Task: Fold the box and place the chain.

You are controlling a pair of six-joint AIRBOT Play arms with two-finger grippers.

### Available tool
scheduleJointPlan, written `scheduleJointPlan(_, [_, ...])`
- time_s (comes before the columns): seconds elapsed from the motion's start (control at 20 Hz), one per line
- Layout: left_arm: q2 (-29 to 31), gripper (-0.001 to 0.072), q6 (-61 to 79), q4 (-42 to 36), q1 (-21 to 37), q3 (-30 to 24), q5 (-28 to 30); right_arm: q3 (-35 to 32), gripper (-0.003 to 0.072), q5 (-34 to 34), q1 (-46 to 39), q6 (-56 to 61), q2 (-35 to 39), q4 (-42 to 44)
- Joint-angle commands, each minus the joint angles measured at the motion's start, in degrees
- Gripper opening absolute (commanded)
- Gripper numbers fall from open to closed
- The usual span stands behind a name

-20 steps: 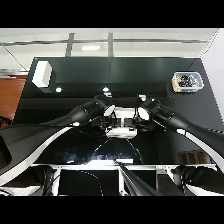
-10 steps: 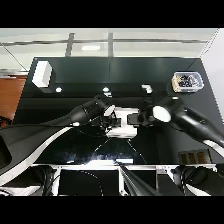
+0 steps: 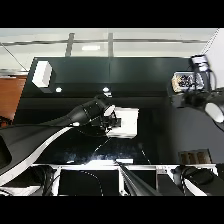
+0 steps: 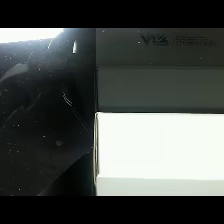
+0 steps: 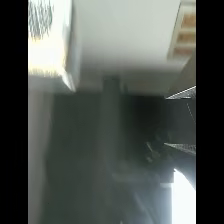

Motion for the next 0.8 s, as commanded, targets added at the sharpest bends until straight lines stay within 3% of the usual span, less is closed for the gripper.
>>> scheduleJointPlan(0.0, [-0.02, 0.003, 0.0, 0.0, 0.0, 0.0, 0.04, -3.74, 0.0337, -10.93, -12.48, 0.28, 0.79, -4.74])
scheduleJointPlan(0.15, [-0.02, 0.003, 0.0, 0.0, 0.02, 0.0, 0.07, -5.22, 0.0351, -22.05, -20.55, 5.25, -0.74, -3.69])
scheduleJointPlan(0.2, [-0.02, 0.003, 0.0, 0.0, 0.02, 0.0, 0.07, -5.01, 0.0567, -23.93, -22.32, 7.69, -1.81, -3.48])
scheduleJointPlan(0.25, [-0.02, 0.003, 0.0, 0.0, 0.0, 0.0, 0.04, -3.69, 0.0671, -23.3, -24.17, 8.24, -3.85, -1.33])
scheduleJointPlan(0.45, [-0.02, 0.003, 0.0, 0.0, 0.02, 0.0, -0.2, 7.13, 0.0673, -18.91, -29.2, -6.34, -17.33, 18.69])
scheduleJointPlan(0.75, [-0.02, 0.003, 0.0, 0.0, 0.02, 0.0, -0.17, 33.53, 0.0672, -2.69, -30.27, -7.72, -41.4, 21.88])
